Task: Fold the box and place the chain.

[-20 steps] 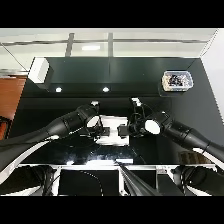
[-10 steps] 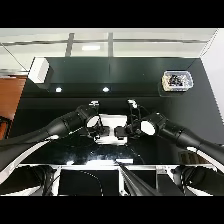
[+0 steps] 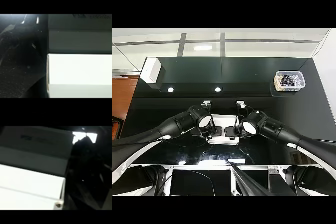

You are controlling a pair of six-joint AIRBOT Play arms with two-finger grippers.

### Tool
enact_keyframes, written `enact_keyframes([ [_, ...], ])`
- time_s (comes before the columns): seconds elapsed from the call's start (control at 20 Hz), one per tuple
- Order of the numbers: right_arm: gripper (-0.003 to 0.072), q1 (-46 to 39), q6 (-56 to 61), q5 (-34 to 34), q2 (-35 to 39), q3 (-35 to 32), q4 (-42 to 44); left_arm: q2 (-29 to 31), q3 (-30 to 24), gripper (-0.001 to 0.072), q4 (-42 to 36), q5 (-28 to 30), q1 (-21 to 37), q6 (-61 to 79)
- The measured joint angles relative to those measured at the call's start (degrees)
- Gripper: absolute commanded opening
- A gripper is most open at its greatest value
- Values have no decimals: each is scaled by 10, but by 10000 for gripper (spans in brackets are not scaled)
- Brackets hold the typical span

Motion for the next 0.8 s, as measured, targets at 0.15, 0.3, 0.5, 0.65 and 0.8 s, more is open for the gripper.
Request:
enact_keyframes([
  [0.15, 344, 6, 27, 9, -5, 4, -18, 0, 0, 25, 0, 0, 0, -1],
  [0.3, 344, 8, 43, 11, -10, 6, -26, 0, 0, 25, 0, 0, 0, -1],
  [0.5, 301, 9, 52, 20, -24, 11, -30, 0, 0, 25, 0, 0, 0, 0],
  [0.65, 238, 9, 54, 23, -30, 17, -31, 0, 0, 25, 0, 3, 0, 0],
  [0.8, 49, 9, 54, 24, -32, 20, -31, 0, 0, 25, 0, 3, 0, 0],
])
